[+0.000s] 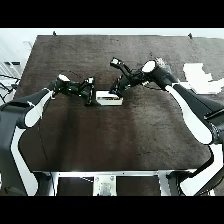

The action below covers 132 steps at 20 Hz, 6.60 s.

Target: Fold the box and place the chain.

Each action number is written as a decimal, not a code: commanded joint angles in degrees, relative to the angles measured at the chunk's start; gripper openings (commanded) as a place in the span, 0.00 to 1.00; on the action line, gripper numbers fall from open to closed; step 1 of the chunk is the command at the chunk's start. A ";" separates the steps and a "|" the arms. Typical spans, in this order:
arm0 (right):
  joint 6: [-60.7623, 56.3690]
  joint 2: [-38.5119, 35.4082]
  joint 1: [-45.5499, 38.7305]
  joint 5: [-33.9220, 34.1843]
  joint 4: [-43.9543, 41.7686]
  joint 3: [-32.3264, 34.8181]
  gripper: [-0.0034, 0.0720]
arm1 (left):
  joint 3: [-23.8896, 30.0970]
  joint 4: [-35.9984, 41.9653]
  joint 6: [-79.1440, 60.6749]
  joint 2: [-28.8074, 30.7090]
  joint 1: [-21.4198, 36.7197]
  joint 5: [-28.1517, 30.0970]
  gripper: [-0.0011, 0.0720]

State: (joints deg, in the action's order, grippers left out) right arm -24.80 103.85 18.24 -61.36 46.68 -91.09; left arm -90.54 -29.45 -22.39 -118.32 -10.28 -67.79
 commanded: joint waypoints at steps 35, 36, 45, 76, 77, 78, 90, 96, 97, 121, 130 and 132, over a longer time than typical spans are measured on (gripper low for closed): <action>-3.26 -4.44 -0.35 1.16 -9.51 6.91 0.06 | 0.00 -0.07 -0.11 0.04 -0.02 -0.11 0.66; -3.30 -7.28 -0.37 1.36 -10.12 6.91 0.06 | 0.00 -0.07 -0.11 0.04 -0.02 -0.11 0.66; -15.72 -42.58 -5.53 6.69 -4.44 23.63 0.06 | 0.00 -0.04 -0.13 0.04 -0.02 -0.15 0.66; -16.87 -70.64 -14.78 24.57 -4.24 66.45 0.06 | -0.46 -6.75 50.12 18.29 30.29 21.84 0.04; -16.87 -70.64 -14.78 24.57 -4.24 66.45 0.06 | 0.13 -7.08 50.93 18.29 32.41 23.19 0.03; -16.87 -70.64 -14.78 24.57 -4.24 66.45 0.06 | 0.72 -7.30 51.08 18.16 34.25 24.92 0.03; -16.90 -70.62 -14.75 27.34 -7.74 66.62 0.06 | 1.27 -12.04 48.87 6.47 39.21 36.24 0.04; -17.27 -70.62 -14.75 27.36 -8.79 66.62 0.06 | 1.20 -11.56 46.71 5.70 39.21 40.85 0.40; -17.27 -70.62 -14.75 27.39 -8.79 66.62 0.06 | 1.20 -11.52 45.35 5.70 39.21 41.42 0.97; -15.47 -77.00 -14.73 40.41 -5.46 66.62 0.06 | 26.91 26.34 7.15 49.72 32.48 31.54 0.03; -15.54 -95.97 -14.82 43.80 -0.94 73.85 0.05 | 68.24 46.84 -15.65 84.74 19.85 40.30 0.03; -15.56 -98.57 -14.80 43.71 -0.96 77.99 0.06 | 72.50 46.80 -15.96 88.87 17.70 41.79 0.03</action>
State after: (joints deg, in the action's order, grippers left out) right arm -40.32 9.96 3.46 -18.50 45.04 -17.69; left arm -26.02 14.81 -35.46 -37.08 11.03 -30.02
